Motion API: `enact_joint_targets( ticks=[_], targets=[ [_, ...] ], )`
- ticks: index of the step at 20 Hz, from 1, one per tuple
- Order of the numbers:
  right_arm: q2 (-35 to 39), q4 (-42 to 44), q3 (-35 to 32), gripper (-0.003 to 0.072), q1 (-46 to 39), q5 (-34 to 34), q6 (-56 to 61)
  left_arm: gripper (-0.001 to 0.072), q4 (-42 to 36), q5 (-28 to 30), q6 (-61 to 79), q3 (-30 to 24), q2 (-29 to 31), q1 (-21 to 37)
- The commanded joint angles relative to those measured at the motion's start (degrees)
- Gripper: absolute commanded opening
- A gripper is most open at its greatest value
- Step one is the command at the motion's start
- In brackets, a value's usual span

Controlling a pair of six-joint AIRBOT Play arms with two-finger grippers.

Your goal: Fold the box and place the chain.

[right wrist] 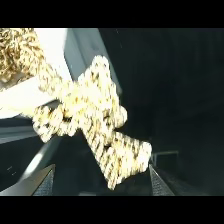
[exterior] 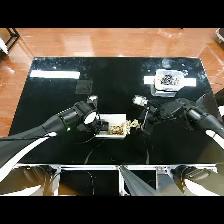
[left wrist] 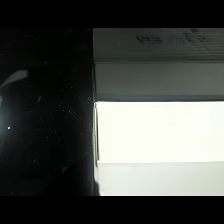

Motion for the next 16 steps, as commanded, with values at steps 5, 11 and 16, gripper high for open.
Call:
enact_joint_targets(
  ticks=[5,11,16],
  targets=[
    [-4.6,7.1,-0.2,0.0711,2.3,3.0,-10.9,0.0021,0.2,0.5,0.0,0.1,0.0,0.1],
    [-5.4,7.1,-0.1,0.0711,6.6,9.6,-10.9,0.0021,0.2,0.7,0.0,0.1,0.0,0.1],
    [-5.6,6.8,-0.2,0.0710,8.6,9.5,-10.9,0.0021,0.0,1.6,0.0,0.1,0.0,0.1]
  ],
)
